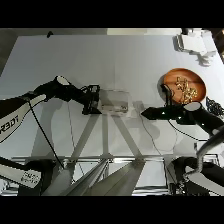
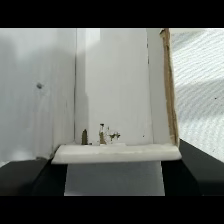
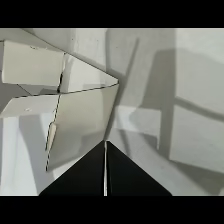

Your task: Fold the box and place the chain.

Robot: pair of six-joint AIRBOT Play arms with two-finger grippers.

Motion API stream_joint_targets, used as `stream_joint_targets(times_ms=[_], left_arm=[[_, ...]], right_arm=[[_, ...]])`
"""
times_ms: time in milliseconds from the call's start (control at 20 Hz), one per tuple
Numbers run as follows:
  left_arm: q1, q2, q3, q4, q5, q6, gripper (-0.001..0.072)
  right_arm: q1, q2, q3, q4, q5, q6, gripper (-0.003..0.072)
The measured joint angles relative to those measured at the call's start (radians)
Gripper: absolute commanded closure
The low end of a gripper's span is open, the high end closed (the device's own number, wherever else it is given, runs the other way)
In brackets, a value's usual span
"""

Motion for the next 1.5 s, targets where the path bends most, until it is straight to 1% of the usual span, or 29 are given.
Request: stream_joint_targets(times_ms=[300,500,600,850,1000,1100,1250,1500], left_arm=[[0.0,0.0,0.0,0.001,-0.002,0.0,0.0568],[0.001,0.0,0.0,0.004,-0.003,0.001,0.0568],[0.0,0.0,0.0,-0.002,0.001,-0.001,0.0568],[0.0,-0.001,-0.001,-0.003,0.003,0.0,0.0568],[0.0,-0.001,-0.001,-0.002,0.002,0.0,0.0568],[0.0,-0.001,-0.001,-0.001,0.001,0.0,0.0568],[0.0,-0.001,-0.001,-0.001,0.0,0.0,0.0568],[0.0,-0.001,-0.001,0.0,0.0,0.0,0.0568]], right_arm=[[0.08,-0.088,-0.007,0.122,-0.053,-0.045,0.0683],[0.095,-0.098,-0.008,0.187,-0.054,-0.103,0.0682],[0.089,-0.078,-0.007,0.202,-0.041,-0.116,0.0682],[0.029,0.008,-0.008,0.121,-0.022,-0.106,0.0683],[0.012,0.012,-0.009,0.063,-0.035,-0.072,0.0683],[0.006,-0.01,-0.009,0.04,-0.057,-0.057,0.0683],[0.021,-0.053,-0.009,0.046,-0.076,-0.048,0.0685],[0.093,-0.089,-0.008,0.133,-0.112,-0.053,0.0684]])
